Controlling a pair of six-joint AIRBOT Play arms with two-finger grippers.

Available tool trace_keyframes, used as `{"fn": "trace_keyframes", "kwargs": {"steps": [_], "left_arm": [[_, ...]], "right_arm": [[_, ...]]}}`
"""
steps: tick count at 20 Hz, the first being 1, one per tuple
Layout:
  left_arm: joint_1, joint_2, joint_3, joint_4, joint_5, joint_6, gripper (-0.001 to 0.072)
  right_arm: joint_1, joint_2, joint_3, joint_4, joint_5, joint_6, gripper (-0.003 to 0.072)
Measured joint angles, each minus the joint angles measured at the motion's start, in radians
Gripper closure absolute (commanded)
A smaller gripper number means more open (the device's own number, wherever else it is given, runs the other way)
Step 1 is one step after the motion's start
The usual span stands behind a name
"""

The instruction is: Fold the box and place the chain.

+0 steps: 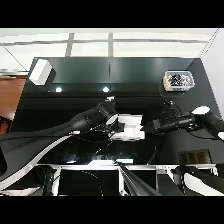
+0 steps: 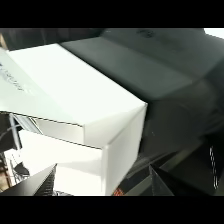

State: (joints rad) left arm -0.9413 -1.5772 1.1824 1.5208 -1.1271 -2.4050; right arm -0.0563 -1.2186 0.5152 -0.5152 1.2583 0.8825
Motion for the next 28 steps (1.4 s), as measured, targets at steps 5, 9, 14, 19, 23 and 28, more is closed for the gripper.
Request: {"fn": "trace_keyframes", "kwargs": {"steps": [5,9,14,19,23,28], "left_arm": [[0.001,0.0,0.0,0.0,0.0,0.0,0.0682],[0.001,0.0,0.0,0.001,-0.002,0.0,0.0682],[0.001,0.0,0.0,0.002,0.0,-0.001,0.0681],[0.001,0.0,0.0,0.001,0.002,0.001,0.0681],[0.001,0.0,0.0,0.0,0.001,0.001,0.0682],[0.001,0.0,0.0,0.0,0.0,0.001,0.0682]], "right_arm": [[0.158,0.0,0.045,-0.019,-0.124,0.099,0.0133],[0.285,0.0,0.095,-0.138,-0.206,0.257,0.0136],[0.409,0.0,0.158,-0.34,-0.284,0.503,0.0255],[0.538,-0.005,0.246,-0.603,-0.254,0.774,0.0323],[0.634,-0.026,0.298,-0.76,-0.201,0.985,0.0324],[0.719,-0.064,0.315,-0.859,-0.171,1.182,0.0324]]}}
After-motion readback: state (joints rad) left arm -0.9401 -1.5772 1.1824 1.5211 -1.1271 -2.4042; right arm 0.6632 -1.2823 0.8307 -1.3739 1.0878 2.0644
